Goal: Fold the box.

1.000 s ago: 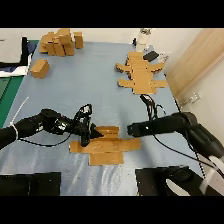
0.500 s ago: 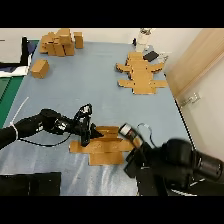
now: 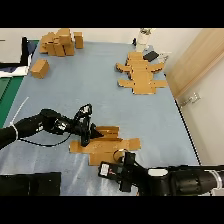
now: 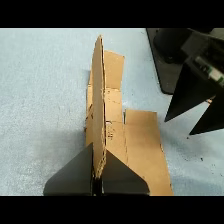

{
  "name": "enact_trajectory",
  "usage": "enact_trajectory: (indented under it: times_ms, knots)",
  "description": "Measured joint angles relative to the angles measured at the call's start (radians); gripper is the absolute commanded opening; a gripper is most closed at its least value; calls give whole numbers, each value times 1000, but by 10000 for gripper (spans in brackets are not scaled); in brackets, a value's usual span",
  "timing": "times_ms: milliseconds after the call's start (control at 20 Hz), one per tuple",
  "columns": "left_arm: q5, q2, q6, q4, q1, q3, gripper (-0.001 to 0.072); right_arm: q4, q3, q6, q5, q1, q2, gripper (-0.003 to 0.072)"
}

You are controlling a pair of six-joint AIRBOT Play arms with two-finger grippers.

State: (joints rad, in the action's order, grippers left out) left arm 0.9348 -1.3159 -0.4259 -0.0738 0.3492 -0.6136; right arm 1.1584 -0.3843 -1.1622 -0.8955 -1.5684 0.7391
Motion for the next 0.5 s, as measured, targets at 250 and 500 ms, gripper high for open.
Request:
enact_trajectory:
  times_ms: [250,500]
  knots:
    - [0,0,0,0,0,0,12,-97,2,10,42,-16,113,457]
    - [0,0,0,0,0,0,12,-196,3,50,50,-19,145,453]
